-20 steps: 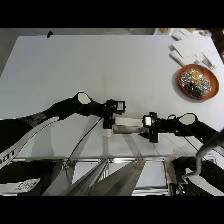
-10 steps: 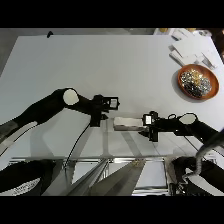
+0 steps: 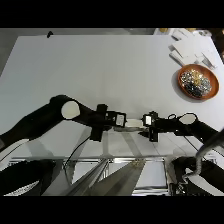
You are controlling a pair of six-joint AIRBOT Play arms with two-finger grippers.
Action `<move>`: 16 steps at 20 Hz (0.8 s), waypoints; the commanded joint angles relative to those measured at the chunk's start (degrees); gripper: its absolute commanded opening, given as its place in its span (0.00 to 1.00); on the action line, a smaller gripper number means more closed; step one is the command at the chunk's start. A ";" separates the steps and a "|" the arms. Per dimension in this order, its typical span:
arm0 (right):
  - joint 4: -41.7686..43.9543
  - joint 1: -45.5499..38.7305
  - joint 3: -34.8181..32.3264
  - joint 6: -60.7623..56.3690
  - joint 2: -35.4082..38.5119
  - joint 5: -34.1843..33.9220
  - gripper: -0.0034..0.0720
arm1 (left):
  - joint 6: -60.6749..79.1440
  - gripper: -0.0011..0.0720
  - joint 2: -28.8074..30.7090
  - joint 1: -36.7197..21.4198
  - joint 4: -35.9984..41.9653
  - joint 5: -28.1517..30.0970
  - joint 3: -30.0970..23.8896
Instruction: Fold the box and place the chain.
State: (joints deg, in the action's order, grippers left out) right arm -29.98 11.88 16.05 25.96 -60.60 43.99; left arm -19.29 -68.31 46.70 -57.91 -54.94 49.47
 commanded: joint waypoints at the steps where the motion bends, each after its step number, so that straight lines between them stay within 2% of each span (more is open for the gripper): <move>1: 0.00 0.02 0.02 0.02 0.00 0.02 0.46 | -0.50 0.02 -3.34 4.33 6.21 11.19 0.00; 4: 0.00 0.02 0.02 0.02 0.00 0.00 0.46 | -5.68 0.02 -4.35 4.46 8.20 24.26 0.00; 8: 0.00 0.02 0.02 0.00 0.00 0.02 0.46 | -16.00 0.02 -5.27 3.58 8.22 35.80 -0.04; 10: 0.00 0.02 0.02 0.00 0.00 0.02 0.46 | -17.22 0.02 -7.89 2.58 8.85 37.11 -0.04; 14: 0.00 0.02 0.02 0.02 0.00 0.02 0.46 | -17.22 0.03 -14.58 1.84 9.53 36.04 -0.04; 16: 0.00 0.02 0.02 0.00 0.00 0.02 0.46 | -17.20 0.03 -14.86 1.62 9.49 35.50 -0.04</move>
State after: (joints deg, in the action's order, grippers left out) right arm -29.85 11.88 16.08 25.96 -60.60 44.07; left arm -35.62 -81.06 48.75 -48.58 -19.92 49.45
